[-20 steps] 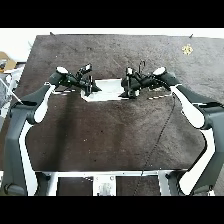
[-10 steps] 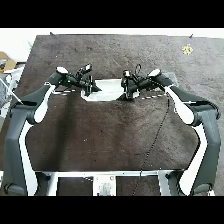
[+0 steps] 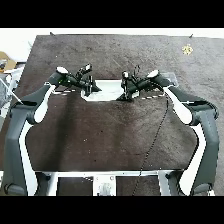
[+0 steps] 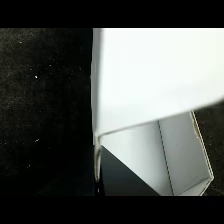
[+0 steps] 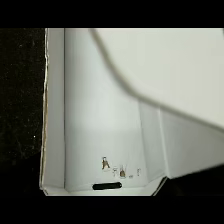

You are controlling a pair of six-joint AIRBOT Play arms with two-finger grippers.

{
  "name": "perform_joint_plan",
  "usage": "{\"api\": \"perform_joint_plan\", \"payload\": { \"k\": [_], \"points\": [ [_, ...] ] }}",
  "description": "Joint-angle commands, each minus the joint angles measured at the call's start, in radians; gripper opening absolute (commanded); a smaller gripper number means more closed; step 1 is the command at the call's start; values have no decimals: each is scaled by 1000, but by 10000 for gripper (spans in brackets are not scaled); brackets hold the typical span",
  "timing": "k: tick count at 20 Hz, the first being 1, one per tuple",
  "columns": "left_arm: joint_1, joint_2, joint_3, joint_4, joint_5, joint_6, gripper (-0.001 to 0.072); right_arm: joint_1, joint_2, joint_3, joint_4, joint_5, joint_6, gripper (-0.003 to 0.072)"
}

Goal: Fold the box and place the chain.

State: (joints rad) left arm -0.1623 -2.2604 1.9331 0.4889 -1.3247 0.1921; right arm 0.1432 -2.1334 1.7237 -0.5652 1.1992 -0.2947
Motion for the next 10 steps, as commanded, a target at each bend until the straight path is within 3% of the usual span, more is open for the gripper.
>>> {"api": "perform_joint_plan", "payload": {
  "k": [1, 2, 10],
  "points": [
    [0, 0, 0, 0, 1, 0, 12, 1, -1, 0, 0, -6, 0, 558],
    [0, 0, 0, 0, 1, 0, 12, 1, -1, 0, 0, -8, 1, 438],
    [0, 0, 0, 0, 1, 0, 12, 1, -1, 0, 0, -10, 0, 441]
  ]
}}
